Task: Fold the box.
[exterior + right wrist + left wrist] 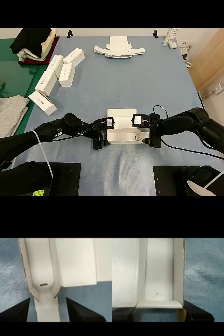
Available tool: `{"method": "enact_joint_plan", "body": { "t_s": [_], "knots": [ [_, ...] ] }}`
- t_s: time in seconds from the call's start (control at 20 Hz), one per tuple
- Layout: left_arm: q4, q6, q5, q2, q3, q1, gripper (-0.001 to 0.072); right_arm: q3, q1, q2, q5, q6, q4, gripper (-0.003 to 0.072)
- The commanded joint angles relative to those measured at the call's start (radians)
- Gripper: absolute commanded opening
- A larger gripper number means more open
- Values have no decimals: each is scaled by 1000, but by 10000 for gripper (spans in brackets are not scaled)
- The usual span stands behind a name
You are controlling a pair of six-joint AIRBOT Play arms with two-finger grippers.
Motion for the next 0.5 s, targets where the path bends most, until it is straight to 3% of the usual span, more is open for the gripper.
{"method": "enact_joint_plan", "body": {
  "t_s": [0.0,0.1,0.2,0.25,0.35,0.45],
  "knots": [
    [0,0,0,1,1,1,482,-10,0,-55,72,-98,9,691],
    [0,0,0,1,1,1,482,-10,0,-72,83,-98,26,683],
    [0,0,0,1,1,1,482,-11,0,-82,80,-98,60,505],
    [0,0,0,1,1,1,482,-13,1,-84,72,-98,76,503],
    [0,0,0,1,1,1,482,-16,1,-84,62,-98,99,342],
    [0,0,0,1,1,1,482,-18,1,-88,68,-98,112,267]
  ]
}}
